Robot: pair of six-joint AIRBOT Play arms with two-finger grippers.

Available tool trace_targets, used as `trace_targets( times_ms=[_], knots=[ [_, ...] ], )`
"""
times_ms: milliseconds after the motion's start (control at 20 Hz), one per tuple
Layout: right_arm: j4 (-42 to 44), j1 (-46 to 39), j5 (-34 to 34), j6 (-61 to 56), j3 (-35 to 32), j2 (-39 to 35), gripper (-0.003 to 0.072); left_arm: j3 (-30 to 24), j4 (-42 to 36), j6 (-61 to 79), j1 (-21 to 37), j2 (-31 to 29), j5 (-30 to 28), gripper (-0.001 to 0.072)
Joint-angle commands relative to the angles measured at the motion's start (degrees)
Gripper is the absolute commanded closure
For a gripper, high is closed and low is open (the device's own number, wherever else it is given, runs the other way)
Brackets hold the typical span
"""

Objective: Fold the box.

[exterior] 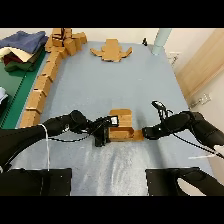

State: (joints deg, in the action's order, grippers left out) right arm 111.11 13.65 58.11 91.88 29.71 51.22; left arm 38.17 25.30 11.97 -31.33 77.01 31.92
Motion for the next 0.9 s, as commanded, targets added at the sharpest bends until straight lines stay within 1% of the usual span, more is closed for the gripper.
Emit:
trace_targets(
  times_ms=[0, 100, 300, 400, 600, 750, 850],
  knots=[
    [2.8, 0.0, 0.3, 2.3, 0.0, -0.1, 0.0682, 0.0, 0.0, 0.0, 0.0, 0.0, 0.0, 0.025],
    [6.1, 0.0, 0.3, 3.7, 0.3, -0.3, 0.0682, 0.0, 0.0, 0.0, 0.0, 0.0, 0.0, 0.025],
    [6.1, 0.0, 0.5, 3.7, 1.2, -0.2, 0.0681, 0.0, 0.0, 0.0, 0.0, 0.0, 0.0, 0.025],
    [2.4, 0.0, 0.5, 2.3, 1.3, -0.2, 0.0681, 0.0, 0.0, 0.0, 0.0, 0.0, 0.0, 0.0251],
    [-8.3, 0.0, -0.2, -4.0, 1.3, 0.1, 0.0681, 0.0, 0.0, 0.0, 0.0, 0.0, 0.0, 0.025],
    [-8.2, 0.0, -0.7, -4.0, 1.3, 2.2, 0.0681, 0.0, 0.0, 0.0, 0.0, 0.0, 0.0, 0.0251],
    [-6.7, 0.0, -1.5, -2.8, 1.2, 3.8, 0.0681, 0.0, 0.0, 0.0, 0.0, 0.0, 0.0, 0.025]
  ],
)
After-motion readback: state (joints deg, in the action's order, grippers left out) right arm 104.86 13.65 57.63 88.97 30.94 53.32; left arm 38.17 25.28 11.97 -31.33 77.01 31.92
